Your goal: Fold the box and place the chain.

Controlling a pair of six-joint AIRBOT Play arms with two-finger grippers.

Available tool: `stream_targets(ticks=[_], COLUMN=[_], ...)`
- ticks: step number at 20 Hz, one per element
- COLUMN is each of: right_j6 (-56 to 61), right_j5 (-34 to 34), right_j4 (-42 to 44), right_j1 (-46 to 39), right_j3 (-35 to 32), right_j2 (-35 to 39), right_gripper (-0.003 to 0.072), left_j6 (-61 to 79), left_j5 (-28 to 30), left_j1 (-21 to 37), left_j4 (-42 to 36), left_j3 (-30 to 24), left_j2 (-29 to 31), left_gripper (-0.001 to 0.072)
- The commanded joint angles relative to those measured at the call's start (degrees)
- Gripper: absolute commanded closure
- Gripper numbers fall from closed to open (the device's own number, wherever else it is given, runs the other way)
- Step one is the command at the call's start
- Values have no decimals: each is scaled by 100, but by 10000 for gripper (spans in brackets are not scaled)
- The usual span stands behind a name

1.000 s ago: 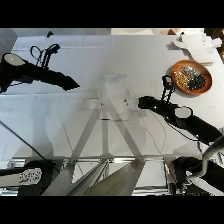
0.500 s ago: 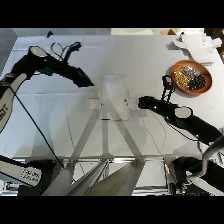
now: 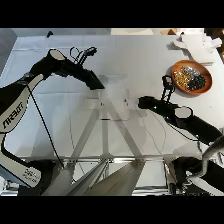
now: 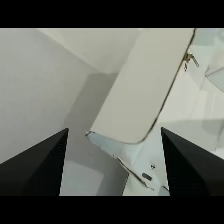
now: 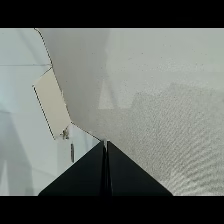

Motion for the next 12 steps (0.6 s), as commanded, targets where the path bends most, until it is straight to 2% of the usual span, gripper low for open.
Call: stream_targets(ticks=[1,5,7,8,9,12], right_j6=[2,0,0,0,0,0], right_j5=[2,2,2,2,2,2], right_j4=[0,0,0,0,0,0], right_j1=[7,7,7,7,7,7], right_j3=[-2,-2,-2,-2,-2,-2], right_j2=[0,-2,-2,0,0,0], right_gripper=[674,674,674,674,674,674], left_j6=[-195,269,546,686,831,1045], left_j5=[59,-385,-417,-415,-413,-387], left_j1=[-44,-210,-302,-352,-398,-525], left_j4=[-7,28,37,50,136,544], left_j3=[13,13,13,13,13,13], left_j2=[-76,-111,-111,-111,-111,-111], left_gripper=[79,82,88,136,221,235])
